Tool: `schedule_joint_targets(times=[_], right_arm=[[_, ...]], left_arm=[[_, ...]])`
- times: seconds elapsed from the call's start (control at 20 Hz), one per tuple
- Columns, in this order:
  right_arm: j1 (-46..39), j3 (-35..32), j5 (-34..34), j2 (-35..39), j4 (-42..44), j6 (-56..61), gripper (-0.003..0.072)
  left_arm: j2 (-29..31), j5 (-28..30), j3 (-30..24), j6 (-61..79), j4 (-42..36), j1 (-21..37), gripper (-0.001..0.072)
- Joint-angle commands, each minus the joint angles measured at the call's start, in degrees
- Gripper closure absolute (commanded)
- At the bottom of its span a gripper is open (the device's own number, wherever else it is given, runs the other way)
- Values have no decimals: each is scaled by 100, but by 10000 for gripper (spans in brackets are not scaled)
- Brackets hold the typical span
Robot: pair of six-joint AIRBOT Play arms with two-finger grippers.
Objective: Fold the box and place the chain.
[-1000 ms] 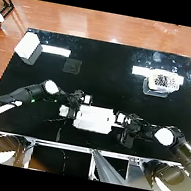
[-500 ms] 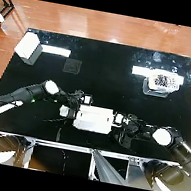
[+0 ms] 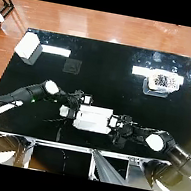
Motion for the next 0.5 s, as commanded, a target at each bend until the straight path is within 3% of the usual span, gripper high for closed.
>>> schedule_joint_targets(times=[0.0, 0.15, 0.45], right_arm=[[343, -9, -468, -125, 7, 164, -11], [398, 22, -855, -125, -20, 249, -11], [197, 179, -966, -122, -90, 407, -12]], left_arm=[[-4, 2, -2, 0, 0, 0, 692], [-4, 2, -2, 0, 0, 0, 692], [-4, 2, -2, 0, 2, 0, 691]])
